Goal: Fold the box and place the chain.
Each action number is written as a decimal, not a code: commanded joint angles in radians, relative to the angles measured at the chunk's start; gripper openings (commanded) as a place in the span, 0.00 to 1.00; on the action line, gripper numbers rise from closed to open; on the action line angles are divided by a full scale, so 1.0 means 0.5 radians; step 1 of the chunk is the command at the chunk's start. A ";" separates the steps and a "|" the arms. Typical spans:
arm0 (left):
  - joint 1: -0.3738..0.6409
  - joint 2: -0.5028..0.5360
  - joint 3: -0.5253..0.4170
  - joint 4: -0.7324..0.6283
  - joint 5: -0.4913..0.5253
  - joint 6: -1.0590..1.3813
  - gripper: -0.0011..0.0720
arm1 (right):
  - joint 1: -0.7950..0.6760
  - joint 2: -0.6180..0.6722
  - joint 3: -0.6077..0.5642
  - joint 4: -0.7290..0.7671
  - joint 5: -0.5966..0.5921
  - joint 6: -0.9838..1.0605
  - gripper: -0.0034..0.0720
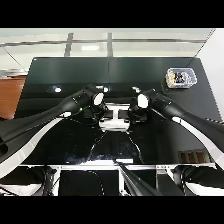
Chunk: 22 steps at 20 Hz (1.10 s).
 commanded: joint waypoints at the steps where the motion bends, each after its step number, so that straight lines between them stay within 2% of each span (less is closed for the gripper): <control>1: -0.001 -0.002 0.000 0.001 -0.003 0.001 0.05 | 0.043 -0.085 0.142 -0.148 0.214 0.201 0.35; 5: -0.001 -0.002 0.000 0.001 -0.003 0.001 0.05 | 0.105 -0.144 0.288 -0.362 0.438 0.240 0.35; 20: -0.001 -0.002 0.000 0.001 0.002 0.001 0.05 | 0.136 -0.241 0.317 -0.357 0.443 0.260 0.34; 21: -0.001 -0.002 0.000 0.001 0.002 0.001 0.05 | 0.136 -0.241 0.318 -0.346 0.432 0.262 0.05; 22: -0.001 -0.002 0.000 0.001 0.002 0.001 0.05 | 0.136 -0.241 0.318 -0.329 0.423 0.268 0.06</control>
